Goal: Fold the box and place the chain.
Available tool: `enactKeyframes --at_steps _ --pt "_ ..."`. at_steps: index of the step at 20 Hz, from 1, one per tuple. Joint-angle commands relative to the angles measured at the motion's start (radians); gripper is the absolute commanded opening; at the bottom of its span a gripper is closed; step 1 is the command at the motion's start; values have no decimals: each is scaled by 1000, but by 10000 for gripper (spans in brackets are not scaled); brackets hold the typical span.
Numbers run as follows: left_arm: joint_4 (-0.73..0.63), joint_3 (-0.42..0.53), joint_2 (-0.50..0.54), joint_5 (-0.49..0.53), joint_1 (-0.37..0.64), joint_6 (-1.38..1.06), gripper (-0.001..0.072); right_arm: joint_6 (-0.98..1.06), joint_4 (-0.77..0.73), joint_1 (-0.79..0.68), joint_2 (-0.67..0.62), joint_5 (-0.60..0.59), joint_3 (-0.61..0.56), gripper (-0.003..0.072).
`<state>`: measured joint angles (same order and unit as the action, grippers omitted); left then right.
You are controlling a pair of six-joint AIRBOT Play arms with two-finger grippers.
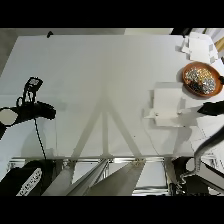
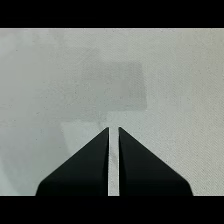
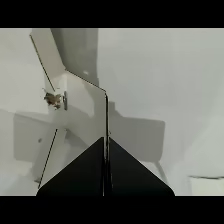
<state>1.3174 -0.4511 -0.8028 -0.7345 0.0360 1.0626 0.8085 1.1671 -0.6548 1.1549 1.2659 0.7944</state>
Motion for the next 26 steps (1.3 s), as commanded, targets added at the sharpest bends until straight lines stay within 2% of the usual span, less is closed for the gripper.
enactKeyframes --at_steps 1,4,7,10,15,19,24,26 --pt "0 0 0 0 0 0 70 -31 -183 107 -181 -68 -200 12" --pt "0 0 0 0 0 0 70 -32 -285 244 -319 -109 -351 12" --pt "0 0 0 1 0 0 70 -5 -317 401 -412 -159 -440 13" --pt "0 0 0 0 0 0 70 9 -339 553 -434 -214 -459 13" --pt "0 0 0 2 0 0 70 154 -364 801 -434 -415 -459 13" --pt "-22 0 0 2 0 0 70 197 -359 955 -434 -483 -459 13" --pt "-214 0 0 0 0 1 70 277 -348 1035 -434 -519 -459 14" --pt "-233 0 0 -33 0 0 70 311 -332 1036 -434 -523 -459 14"
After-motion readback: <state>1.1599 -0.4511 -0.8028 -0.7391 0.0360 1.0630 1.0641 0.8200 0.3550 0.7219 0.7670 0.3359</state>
